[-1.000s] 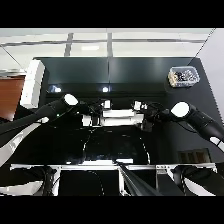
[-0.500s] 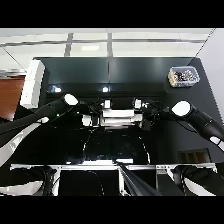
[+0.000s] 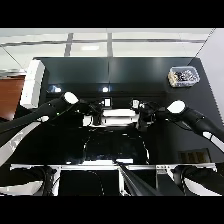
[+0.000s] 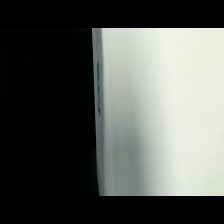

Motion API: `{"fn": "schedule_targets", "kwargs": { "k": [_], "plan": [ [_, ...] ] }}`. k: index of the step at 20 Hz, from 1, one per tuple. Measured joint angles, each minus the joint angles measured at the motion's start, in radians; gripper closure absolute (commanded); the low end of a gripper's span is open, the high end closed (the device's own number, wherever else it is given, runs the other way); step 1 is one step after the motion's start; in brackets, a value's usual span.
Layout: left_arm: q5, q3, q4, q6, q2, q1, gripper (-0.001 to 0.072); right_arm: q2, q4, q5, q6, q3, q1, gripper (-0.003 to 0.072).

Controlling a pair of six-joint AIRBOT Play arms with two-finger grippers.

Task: Fold the box and place the chain.

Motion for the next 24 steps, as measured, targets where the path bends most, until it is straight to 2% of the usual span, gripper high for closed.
{"fn": "schedule_targets", "kwargs": {
  "k": [10,24],
  "plan": [
    [-0.004,0.002,-0.002,-0.004,-0.014,0.0,0.0682,-0.082,0.011,0.022,-0.071,0.0,-0.011,-0.0017],
    [-0.003,0.005,0.026,-0.025,-0.026,0.0,0.0683,-0.121,-0.006,0.045,-0.084,0.0,-0.037,-0.0017]
  ]
}}
